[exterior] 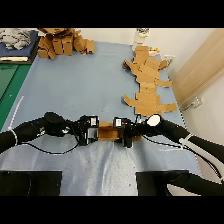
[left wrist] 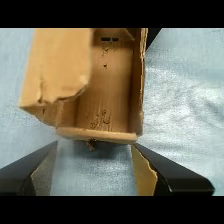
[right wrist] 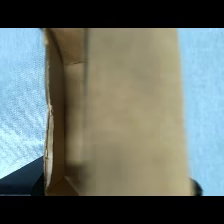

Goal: Fold the box.

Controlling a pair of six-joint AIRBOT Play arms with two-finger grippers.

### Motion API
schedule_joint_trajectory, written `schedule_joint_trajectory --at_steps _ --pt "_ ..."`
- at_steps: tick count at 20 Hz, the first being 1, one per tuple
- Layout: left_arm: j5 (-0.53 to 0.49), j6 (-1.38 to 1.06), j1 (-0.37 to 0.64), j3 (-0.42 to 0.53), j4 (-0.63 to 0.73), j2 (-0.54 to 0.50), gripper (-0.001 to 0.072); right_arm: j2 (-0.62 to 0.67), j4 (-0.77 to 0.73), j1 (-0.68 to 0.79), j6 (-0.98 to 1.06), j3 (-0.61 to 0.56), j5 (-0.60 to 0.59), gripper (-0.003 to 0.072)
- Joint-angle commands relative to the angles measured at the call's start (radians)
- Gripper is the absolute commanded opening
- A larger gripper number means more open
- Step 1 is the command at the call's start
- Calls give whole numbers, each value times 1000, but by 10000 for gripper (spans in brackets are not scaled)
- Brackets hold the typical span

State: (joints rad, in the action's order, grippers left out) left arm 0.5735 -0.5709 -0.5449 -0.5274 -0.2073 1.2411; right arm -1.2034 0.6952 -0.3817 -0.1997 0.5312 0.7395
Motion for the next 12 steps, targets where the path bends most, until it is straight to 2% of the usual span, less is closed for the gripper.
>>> schedule_joint_trajectory --at_steps 1,8,12 --pt "38 -14 -13 -1 -2 0 694 0 -3 -1 0 0 0 594" --pt "36 -31 -42 -1 2 1 694 0 -3 -1 0 0 0 594" --pt "-16 -31 -42 0 16 2 695 0 -3 0 0 0 0 594"
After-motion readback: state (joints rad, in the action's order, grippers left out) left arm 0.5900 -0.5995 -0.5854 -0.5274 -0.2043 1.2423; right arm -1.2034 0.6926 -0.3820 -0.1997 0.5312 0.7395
